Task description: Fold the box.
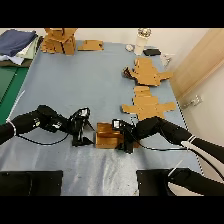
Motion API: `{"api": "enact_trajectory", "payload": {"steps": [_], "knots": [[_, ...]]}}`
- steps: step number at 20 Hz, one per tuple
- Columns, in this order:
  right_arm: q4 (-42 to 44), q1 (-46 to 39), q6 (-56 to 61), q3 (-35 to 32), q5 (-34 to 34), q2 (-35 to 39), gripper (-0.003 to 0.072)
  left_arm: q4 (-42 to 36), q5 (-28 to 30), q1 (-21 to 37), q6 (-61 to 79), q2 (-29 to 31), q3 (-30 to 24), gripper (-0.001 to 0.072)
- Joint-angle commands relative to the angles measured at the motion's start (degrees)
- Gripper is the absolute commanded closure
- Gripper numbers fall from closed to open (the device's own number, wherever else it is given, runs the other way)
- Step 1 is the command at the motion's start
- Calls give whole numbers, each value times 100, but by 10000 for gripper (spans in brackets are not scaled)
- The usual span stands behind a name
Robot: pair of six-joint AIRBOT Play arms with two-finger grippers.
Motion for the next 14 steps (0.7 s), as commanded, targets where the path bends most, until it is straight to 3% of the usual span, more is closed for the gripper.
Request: {"api": "enact_trajectory", "payload": {"steps": [1,3,10,14], "knots": [[-2,-4,2,-2,0,0,171,-52,216,-144,7,15,-22,26],[-2,-4,2,-2,0,0,171,-31,219,-144,-87,76,-94,58],[-2,-4,2,-2,0,2,171,-256,686,-153,-133,992,-831,34],[-4,-4,2,-2,2,0,171,-612,986,-354,-68,817,-813,4]]}}
